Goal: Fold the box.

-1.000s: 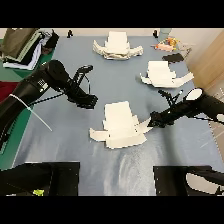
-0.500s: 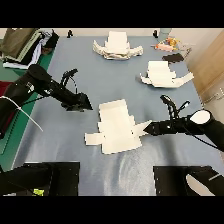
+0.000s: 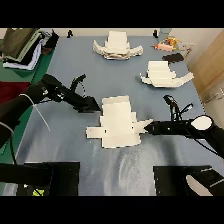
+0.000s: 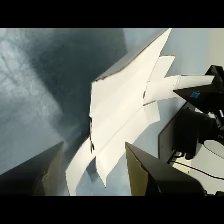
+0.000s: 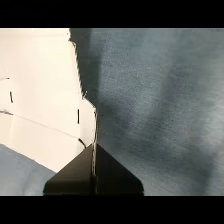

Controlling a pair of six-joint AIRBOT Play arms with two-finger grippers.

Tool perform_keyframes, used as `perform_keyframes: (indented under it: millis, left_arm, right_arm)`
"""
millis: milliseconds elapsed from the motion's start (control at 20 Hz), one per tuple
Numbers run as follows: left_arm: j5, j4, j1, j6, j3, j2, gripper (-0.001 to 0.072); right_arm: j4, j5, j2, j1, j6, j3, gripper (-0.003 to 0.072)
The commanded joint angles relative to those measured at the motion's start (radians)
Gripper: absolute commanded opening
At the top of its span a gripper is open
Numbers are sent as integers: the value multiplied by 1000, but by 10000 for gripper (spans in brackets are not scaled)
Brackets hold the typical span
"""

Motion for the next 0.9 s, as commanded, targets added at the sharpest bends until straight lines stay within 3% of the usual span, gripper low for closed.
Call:
perform_keyframes:
  millis: [0, 250, 450, 500, 550, 700, 750, 800, 850]
  left_arm:
    - [15, -119, -8, 135, 55, -125, 587]
    - [-44, -138, -70, 209, 150, -243, 586]
    - [-80, -128, -101, 253, 157, -258, 577]
    - [-109, -128, -103, 271, 157, -258, 381]
    - [-147, -127, -102, 308, 157, -258, 232]
    - [-172, -129, -103, 332, 157, -258, 226]
    - [-172, -130, -103, 343, 157, -258, 65]
    - [-179, -130, -103, 363, 157, -258, 14]
    - [-182, -131, -103, 362, 157, -258, 14]
  right_arm:
    - [-16, 39, 2, 2, 0, -2, 3]
    - [-23, 41, 1, 2, 0, -2, 3]
    - [-23, 41, 1, 2, 1, -2, 3]
    - [-23, 40, 1, 2, 1, -2, 2]
    - [-23, 40, 1, 2, 1, -2, 3]
    - [-23, 22, 1, 2, 1, -2, 3]
    - [-23, 14, 1, 2, 1, -2, 3]
    - [-23, 14, 1, 2, 1, -2, 3]
    - [-23, 14, 1, 2, 1, -2, 3]
